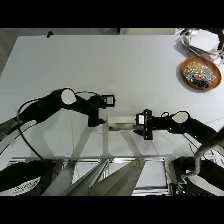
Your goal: Fold the box and place the chain.
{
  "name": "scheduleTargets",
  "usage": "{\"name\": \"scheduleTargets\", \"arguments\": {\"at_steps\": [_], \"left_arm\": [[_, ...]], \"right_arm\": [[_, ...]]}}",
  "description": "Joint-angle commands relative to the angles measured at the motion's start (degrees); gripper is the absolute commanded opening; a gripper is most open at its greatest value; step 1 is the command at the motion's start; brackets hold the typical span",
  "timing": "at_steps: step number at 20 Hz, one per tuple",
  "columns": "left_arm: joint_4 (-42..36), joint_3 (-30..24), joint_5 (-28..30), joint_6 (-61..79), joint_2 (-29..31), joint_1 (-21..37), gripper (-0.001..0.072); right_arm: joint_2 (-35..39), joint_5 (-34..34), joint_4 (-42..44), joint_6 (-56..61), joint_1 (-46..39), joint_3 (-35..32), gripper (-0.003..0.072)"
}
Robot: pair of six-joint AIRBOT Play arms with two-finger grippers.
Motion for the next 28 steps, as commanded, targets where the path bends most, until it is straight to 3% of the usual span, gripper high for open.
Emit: {"name": "scheduleTargets", "arguments": {"at_steps": [1,2,3,5,7,8,11,13,15,23,28], "left_arm": [[6.6,0.0,-6.9,-7.5,5.5,3.7,0.0688],[5.9,0.0,-9.4,-9.7,6.9,4.3,0.0686],[4.8,0.0,-12.3,-12.5,8.2,4.2,0.0576],[-0.1,0.0,-18.7,-13.9,8.9,2.4,0.002],[-5.6,0.0,-20.7,-14.0,8.5,-1.2,0.0002],[-8.2,0.0,-18.8,-13.9,8.4,-3.5,0.0001],[-10.9,0.0,-2.9,-14.7,8.4,-9.6,0.0001],[-11.0,0.0,9.8,-21.1,7.3,-10.7,0.0001],[-10.6,0.0,16.5,-27.2,5.0,-10.2,0.0001],[-10.4,0.0,18.4,-36.8,-6.1,-9.5,0.0001],[-10.1,0.0,17.7,-36.6,-4.3,-9.5,0.0001]], "right_arm": [[0.0,0.1,0.0,0.0,0.0,0.0,0.0321],[0.0,0.1,0.0,0.0,0.0,0.0,0.0321],[0.0,0.1,0.0,0.0,0.0,0.0,0.0321],[0.0,0.1,0.0,0.0,0.0,0.0,0.0321],[0.0,0.1,0.0,0.0,0.0,0.0,0.0321],[0.0,0.1,0.0,0.0,0.0,0.0,0.0321],[0.1,0.1,0.0,0.0,0.0,0.0,0.0321],[0.0,0.1,0.0,0.0,0.0,0.0,0.0321],[0.0,0.1,0.0,0.0,0.0,0.0,0.0321],[0.0,0.1,0.0,0.0,0.0,0.0,0.0321],[0.1,0.1,0.0,0.0,0.0,0.0,0.0321]]}}
